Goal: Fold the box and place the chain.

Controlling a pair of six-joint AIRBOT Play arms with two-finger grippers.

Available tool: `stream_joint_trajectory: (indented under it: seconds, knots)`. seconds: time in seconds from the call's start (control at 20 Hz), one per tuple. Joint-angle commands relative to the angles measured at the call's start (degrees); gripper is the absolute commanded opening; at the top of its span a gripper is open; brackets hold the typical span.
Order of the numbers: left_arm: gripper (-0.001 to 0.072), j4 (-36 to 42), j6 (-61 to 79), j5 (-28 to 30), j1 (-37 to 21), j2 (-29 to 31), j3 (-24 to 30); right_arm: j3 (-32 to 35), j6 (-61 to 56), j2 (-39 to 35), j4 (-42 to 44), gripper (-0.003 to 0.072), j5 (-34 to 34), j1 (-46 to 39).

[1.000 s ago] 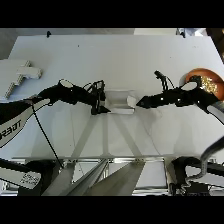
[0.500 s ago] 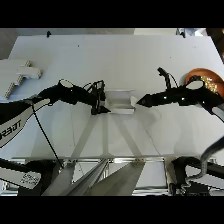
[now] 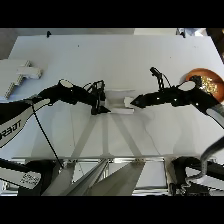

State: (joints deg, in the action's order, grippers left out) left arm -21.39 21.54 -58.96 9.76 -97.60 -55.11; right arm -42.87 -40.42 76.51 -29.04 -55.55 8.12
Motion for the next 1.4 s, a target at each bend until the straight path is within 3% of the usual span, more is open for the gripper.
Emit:
stream_joint_trajectory:
  seconds: [0.0,0.15,0.25,0.6,1.1,1.35]
  knots:
    - [0.0456,0.0,0.1,0.0,0.0,0.0,0.0,0.0,-1.2,0.7,0.7,0.0455,2.8,1.7]
    - [0.0456,0.0,0.1,0.0,0.0,0.0,0.0,0.0,-3.5,2.6,0.4,0.0453,2.7,3.7]
    - [0.0456,0.0,0.1,0.0,0.0,0.0,0.0,0.0,-4.5,2.7,-0.7,0.0396,2.8,4.7]
    - [0.0456,0.0,0.0,0.0,0.0,0.0,0.0,0.0,-17.8,2.6,-13.7,0.0397,5.7,4.7]
    - [0.0456,0.0,0.1,0.0,0.0,0.0,0.0,0.0,-22.4,1.9,-14.0,0.0389,13.2,4.7]
    - [0.0456,0.0,0.1,0.0,0.0,0.0,0.0,0.0,-22.4,1.6,-14.2,0.0377,13.2,4.7]
